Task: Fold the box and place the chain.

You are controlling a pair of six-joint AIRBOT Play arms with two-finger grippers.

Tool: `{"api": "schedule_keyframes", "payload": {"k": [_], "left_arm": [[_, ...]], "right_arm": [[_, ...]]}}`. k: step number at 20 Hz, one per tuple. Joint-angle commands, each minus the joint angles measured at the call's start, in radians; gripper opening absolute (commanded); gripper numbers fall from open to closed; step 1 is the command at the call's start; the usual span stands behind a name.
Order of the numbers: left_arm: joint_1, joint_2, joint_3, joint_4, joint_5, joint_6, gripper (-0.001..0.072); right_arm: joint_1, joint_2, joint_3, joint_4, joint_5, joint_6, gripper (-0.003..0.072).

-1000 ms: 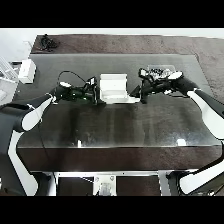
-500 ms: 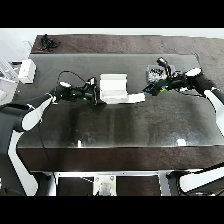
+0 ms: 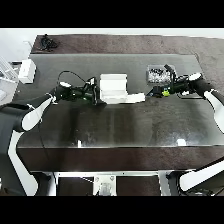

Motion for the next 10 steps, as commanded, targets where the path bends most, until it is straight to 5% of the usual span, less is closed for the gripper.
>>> {"api": "schedule_keyframes", "payload": {"k": [1, 10], "left_arm": [[-0.001, 0.001, 0.0, 0.0, 0.001, 0.0, 0.0466], [-0.001, 0.001, 0.0, 0.0, 0.0, 0.0, 0.0466]], "right_arm": [[0.006, -0.037, 0.0, 0.0, 0.003, 0.065, 0.0008], [0.211, -0.051, 0.056, 0.123, 0.018, 0.061, 0.0008]]}}
